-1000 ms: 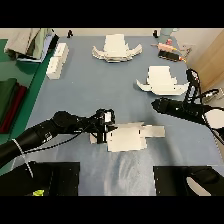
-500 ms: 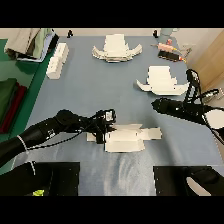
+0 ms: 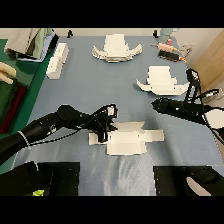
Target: Fold the box.
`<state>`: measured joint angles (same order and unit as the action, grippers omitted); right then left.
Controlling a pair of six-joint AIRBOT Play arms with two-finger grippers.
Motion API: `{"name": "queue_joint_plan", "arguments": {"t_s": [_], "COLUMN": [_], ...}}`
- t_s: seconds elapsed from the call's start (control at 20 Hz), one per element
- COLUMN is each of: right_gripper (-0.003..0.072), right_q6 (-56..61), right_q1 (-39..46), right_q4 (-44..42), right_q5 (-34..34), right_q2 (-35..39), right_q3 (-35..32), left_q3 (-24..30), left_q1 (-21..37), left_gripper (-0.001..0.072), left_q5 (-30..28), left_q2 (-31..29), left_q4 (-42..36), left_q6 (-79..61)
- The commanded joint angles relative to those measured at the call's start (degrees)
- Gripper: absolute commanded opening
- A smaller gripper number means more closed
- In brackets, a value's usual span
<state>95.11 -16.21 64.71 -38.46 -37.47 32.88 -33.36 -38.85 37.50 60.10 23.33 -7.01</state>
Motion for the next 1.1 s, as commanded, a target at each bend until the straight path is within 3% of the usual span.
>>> {"name": "queue_joint_plan", "arguments": {"t_s": [0.0, 0.45, 0.7, 0.9, 1.05], "right_gripper": [0.0039, 0.0039, 0.0039, 0.0039, 0.0039], "right_q6": [-0.2, -0.2, -0.2, -0.2, -0.2], "right_q1": [0.0, 0.0, 0.0, 0.0, 0.0], "right_q4": [0.0, 0.0, 0.0, 0.0, 0.0], "right_q5": [0.0, 0.0, 0.0, 0.0, 0.0], "right_q2": [0.0, 0.0, 0.0, 0.0, 0.0], "right_q3": [0.0, 0.0, 0.0, 0.0, 0.0], "left_q3": [-0.2, -0.3, -0.9, 2.1, 4.9], "left_q1": [0.0, 0.0, -0.1, -0.4, -4.3], "left_gripper": [0.0015, 0.0015, 0.0014, 0.0013, 0.0013], "left_q5": [2.3, 0.0, -2.2, -4.7, -10.5], "left_q2": [2.1, 2.2, -3.7, -5.9, -5.9], "left_q4": [0.3, 0.3, 0.3, 0.3, 0.3], "left_q6": [1.1, 0.9, -1.6, -2.6, -4.6]}}
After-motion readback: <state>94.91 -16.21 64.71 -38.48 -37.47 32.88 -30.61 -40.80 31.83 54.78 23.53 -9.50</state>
